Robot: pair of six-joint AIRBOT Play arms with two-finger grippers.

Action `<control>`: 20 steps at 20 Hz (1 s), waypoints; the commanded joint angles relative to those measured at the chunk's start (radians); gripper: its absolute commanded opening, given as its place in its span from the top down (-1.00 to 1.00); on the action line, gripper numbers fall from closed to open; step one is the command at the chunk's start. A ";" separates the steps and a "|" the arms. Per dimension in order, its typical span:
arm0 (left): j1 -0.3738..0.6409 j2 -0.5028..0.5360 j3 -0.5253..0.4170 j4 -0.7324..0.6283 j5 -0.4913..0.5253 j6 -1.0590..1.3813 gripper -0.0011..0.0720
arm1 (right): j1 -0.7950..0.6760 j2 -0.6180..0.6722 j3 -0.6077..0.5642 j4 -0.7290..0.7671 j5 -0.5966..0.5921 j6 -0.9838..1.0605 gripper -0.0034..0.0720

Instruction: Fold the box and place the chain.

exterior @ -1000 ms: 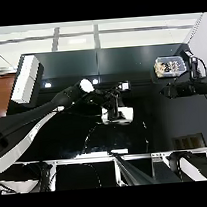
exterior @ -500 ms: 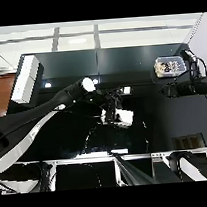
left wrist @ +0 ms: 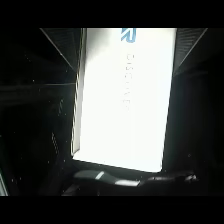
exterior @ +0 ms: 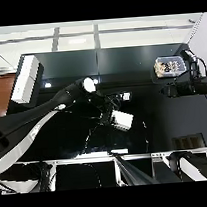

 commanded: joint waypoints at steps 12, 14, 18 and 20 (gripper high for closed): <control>-0.052 0.124 0.009 0.223 0.134 -0.299 0.18 | -0.001 0.000 -0.017 0.000 -0.022 0.004 0.88; 0.014 0.225 0.009 0.303 0.078 -0.433 0.19 | -0.001 0.000 -0.017 0.000 -0.023 0.004 0.88; 0.222 0.423 0.008 0.441 -0.098 -0.663 0.18 | -0.001 0.000 -0.017 0.000 -0.029 0.004 0.88; 0.343 0.511 -0.004 0.471 -0.155 -0.771 0.18 | -0.001 0.000 -0.017 0.001 -0.037 0.004 0.88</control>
